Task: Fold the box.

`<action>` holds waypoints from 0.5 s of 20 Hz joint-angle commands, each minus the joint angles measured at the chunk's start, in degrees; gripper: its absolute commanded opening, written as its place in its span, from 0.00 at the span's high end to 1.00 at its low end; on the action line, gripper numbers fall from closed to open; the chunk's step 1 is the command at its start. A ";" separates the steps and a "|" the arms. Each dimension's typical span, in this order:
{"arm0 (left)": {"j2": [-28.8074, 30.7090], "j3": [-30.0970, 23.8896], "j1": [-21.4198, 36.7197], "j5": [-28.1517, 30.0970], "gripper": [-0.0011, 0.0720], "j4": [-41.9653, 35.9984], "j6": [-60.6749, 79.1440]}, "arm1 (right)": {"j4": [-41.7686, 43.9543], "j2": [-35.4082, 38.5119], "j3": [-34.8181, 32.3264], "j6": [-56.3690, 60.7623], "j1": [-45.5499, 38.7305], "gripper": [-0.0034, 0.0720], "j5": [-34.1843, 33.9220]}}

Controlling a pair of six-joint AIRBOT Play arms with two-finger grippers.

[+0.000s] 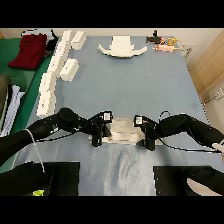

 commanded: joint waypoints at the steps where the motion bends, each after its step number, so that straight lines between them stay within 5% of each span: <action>1: 5.88 0.00 0.07 0.11 0.97 14.08 -20.48 | 0.00 0.02 0.07 -0.07 0.00 0.28 0.07; 5: 18.01 0.02 0.07 -3.50 0.97 37.55 -64.46 | 0.00 0.02 0.07 -0.07 0.00 0.28 0.04; 10: 28.61 -0.13 1.46 -12.48 0.97 56.83 -107.45 | 0.00 0.02 0.07 -0.07 0.00 0.28 0.04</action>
